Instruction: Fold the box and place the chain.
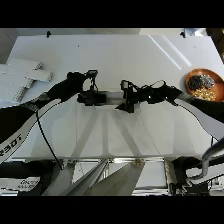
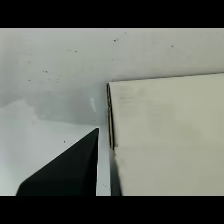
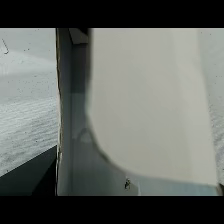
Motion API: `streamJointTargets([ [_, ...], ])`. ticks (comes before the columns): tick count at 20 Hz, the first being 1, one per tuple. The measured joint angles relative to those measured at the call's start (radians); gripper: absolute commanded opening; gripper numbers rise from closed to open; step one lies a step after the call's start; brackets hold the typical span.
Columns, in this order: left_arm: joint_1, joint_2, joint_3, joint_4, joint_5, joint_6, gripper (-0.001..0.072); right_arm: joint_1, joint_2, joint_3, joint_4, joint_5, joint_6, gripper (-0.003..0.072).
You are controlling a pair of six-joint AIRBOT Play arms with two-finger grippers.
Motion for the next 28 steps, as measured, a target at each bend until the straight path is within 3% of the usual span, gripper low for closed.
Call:
streamJointTargets([
  [1,-0.001,-0.002,0.0,-0.002,0.003,-0.01,0.0004,0.0,0.0,0.0,0.002,0.0,0.002,0.0414],
  [7,-0.005,-0.005,0.001,0.004,-0.002,-0.019,0.0007,0.0,0.0,0.0,0.004,-0.002,0.003,0.0414],
  [9,-0.005,-0.005,0.001,0.004,-0.003,-0.019,0.0085,0.0,0.0,0.0,0.003,-0.002,0.003,0.0414],
  [10,-0.005,-0.005,0.0,0.004,-0.004,-0.019,0.0169,0.0,0.0,0.0,0.002,-0.004,0.002,0.0414],
  [12,-0.004,0.005,-0.001,0.009,-0.016,-0.019,0.0439,0.0,0.0,0.0,-0.001,-0.003,0.001,0.0414],
  [13,-0.003,0.014,-0.001,0.006,-0.016,-0.019,0.0498,0.0,0.0,0.0,-0.001,-0.003,0.002,0.0414],
  [21,0.083,0.155,-0.003,-0.068,-0.114,0.16,0.0503,0.0,0.0,0.0,0.005,-0.006,0.005,0.0414],
  [24,0.167,0.215,-0.033,-0.243,-0.159,0.467,0.0489,0.0,0.0,0.0,0.003,-0.005,0.003,0.0414],
  [28,0.305,0.285,-0.136,-0.519,-0.16,1.056,0.0507,0.0,0.0,0.0,0.003,-0.004,0.003,0.0414],
])
